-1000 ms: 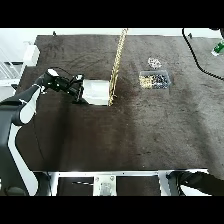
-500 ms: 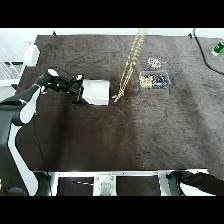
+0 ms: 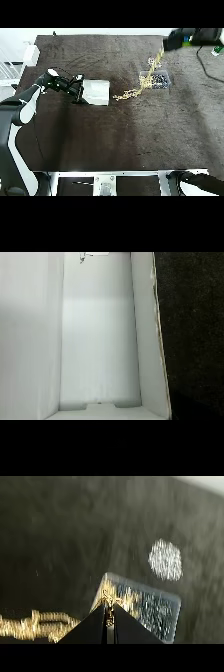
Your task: Fold the box and place the chain.
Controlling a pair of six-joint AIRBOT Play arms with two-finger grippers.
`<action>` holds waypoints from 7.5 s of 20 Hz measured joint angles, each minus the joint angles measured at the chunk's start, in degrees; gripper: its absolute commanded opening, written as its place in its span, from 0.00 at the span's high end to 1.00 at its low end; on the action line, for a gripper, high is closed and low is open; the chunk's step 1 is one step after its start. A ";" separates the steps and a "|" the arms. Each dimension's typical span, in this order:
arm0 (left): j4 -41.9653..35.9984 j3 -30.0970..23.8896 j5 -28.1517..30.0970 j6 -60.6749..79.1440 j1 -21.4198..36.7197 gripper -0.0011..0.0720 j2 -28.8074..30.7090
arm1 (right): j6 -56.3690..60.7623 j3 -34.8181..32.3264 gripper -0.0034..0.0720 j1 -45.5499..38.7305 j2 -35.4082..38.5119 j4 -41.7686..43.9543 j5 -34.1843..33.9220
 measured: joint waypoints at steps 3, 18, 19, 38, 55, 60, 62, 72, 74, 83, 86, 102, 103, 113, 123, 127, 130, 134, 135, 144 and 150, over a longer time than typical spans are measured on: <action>0.00 0.00 0.00 0.00 0.00 0.23 0.00 | 0.11 -10.10 0.93 -1.53 -0.02 0.11 -0.09; 0.00 0.00 0.00 0.00 0.00 0.22 0.00 | -27.58 -27.32 0.59 4.17 -10.01 31.36 -18.51; 0.00 0.00 0.00 0.00 0.00 0.23 0.00 | -31.17 -26.71 0.59 4.48 -11.78 32.89 -18.56; 0.02 0.00 0.00 0.00 0.00 0.22 0.00 | -67.71 -12.24 0.61 1.79 -30.69 36.72 -6.01; 0.00 0.00 0.00 0.00 0.00 0.23 0.00 | -69.13 -8.87 0.93 3.63 -33.31 36.79 -7.45; 0.00 0.00 0.00 0.00 0.00 0.23 0.00 | -65.81 -4.66 0.93 3.61 -29.09 39.34 -3.74; 0.00 0.00 0.00 0.00 0.00 0.22 0.00 | -65.33 -3.52 0.93 3.61 -26.38 40.76 -2.93; 0.02 0.00 0.00 0.00 0.00 0.22 0.00 | -64.65 -2.23 0.93 2.80 -12.70 45.59 -10.97; 0.02 0.00 0.00 0.00 0.00 0.22 0.00 | -64.63 -1.73 0.93 2.73 -9.97 47.01 -16.11; 0.00 0.00 0.00 0.00 0.00 0.22 0.00 | -64.48 4.66 0.94 3.54 -3.13 56.35 -33.92; 0.02 0.00 0.00 0.00 0.00 0.22 0.00 | -63.43 5.11 0.94 5.38 -3.04 56.85 -32.00; 0.00 0.00 0.00 0.00 0.00 0.23 0.00 | -57.46 -1.70 0.94 16.15 -16.59 58.36 -26.47; 0.00 0.02 0.00 0.00 0.00 0.22 0.00 | -57.11 -1.77 0.93 16.39 -17.99 58.51 -26.53; 0.00 0.00 0.00 0.00 0.00 0.23 0.00 | -55.04 -1.99 0.27 14.34 -24.63 51.89 -20.22; 0.00 0.00 0.00 0.00 0.00 0.23 0.00 | -59.54 -2.43 0.30 0.31 -28.61 41.70 -2.91; 0.00 0.00 0.00 0.00 0.00 0.23 0.00 | -64.26 -2.43 0.33 -1.03 -33.57 38.82 -0.09; 0.00 0.00 0.00 0.00 0.00 0.23 0.00 | -65.72 -2.43 0.39 -1.25 -35.58 35.17 0.92; 0.00 0.00 0.00 0.00 0.00 0.22 0.00 | -67.08 -2.43 0.42 -1.51 -36.63 32.20 1.22; 0.02 0.00 0.00 0.00 0.00 0.23 0.00 | -67.19 -2.43 0.43 -1.44 -36.83 31.52 1.25; 0.00 0.00 0.00 0.00 0.00 0.23 0.00 | -66.18 -1.62 0.93 0.15 -37.53 29.53 1.68; 0.00 0.00 0.00 0.00 0.00 0.23 0.00 | -64.61 5.07 0.93 0.46 -27.58 36.09 3.87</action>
